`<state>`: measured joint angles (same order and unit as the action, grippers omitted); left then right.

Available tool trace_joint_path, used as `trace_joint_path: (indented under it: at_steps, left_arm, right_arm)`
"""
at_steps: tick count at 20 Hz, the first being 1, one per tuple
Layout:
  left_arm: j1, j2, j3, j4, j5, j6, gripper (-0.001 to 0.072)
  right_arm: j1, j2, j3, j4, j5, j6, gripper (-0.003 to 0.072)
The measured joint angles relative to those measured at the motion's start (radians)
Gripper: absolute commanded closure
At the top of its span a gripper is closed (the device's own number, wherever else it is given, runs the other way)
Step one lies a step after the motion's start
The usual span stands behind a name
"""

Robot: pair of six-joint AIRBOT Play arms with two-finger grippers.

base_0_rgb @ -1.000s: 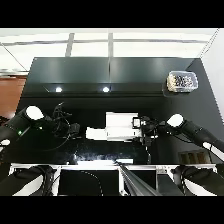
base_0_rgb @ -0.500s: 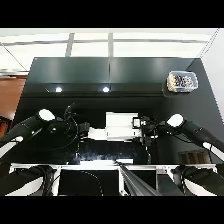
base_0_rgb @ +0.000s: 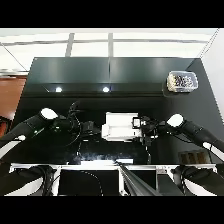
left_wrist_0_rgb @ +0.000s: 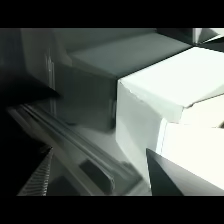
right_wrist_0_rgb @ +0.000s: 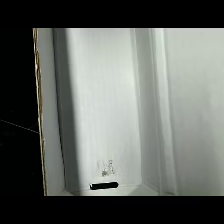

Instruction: Fold the box and place the chain.

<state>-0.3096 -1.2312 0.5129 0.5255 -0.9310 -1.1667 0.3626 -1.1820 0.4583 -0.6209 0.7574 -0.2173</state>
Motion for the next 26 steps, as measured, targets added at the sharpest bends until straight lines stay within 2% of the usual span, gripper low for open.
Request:
trace_joint_path:
  at_steps: [4,10,11,13,21,26]
  left_arm:
    - [-0.011,0.0,0.057,-0.008,-0.045,0.013,0.0]
    - [-0.077,0.0,0.134,0.016,-0.056,0.01,0.0017]
    - [-0.097,0.0,0.142,0.019,-0.049,-0.002,0.0036]
    - [-0.134,0.0,0.155,0.025,-0.021,-0.033,0.0203]
    - [-0.233,-0.001,0.201,0.16,0.034,-0.209,0.0209]
    - [-0.313,-0.014,0.247,0.333,0.08,-0.363,0.0209]
  right_arm:
    - [0.0,0.0,0.0,0.0,0.0,0.0,0.0509]
    - [0.0,0.0,0.0,0.0,0.0,0.0,0.0509]
    - [0.0,0.0,0.0,0.0,0.0,0.0,0.0509]
    - [0.0,0.0,0.0,0.0,0.0,0.001,0.0509]
    - [0.0,0.0,0.0,0.0,-0.002,0.003,0.0509]
    - [0.0,0.0,0.0,0.001,-0.003,0.003,0.0509]
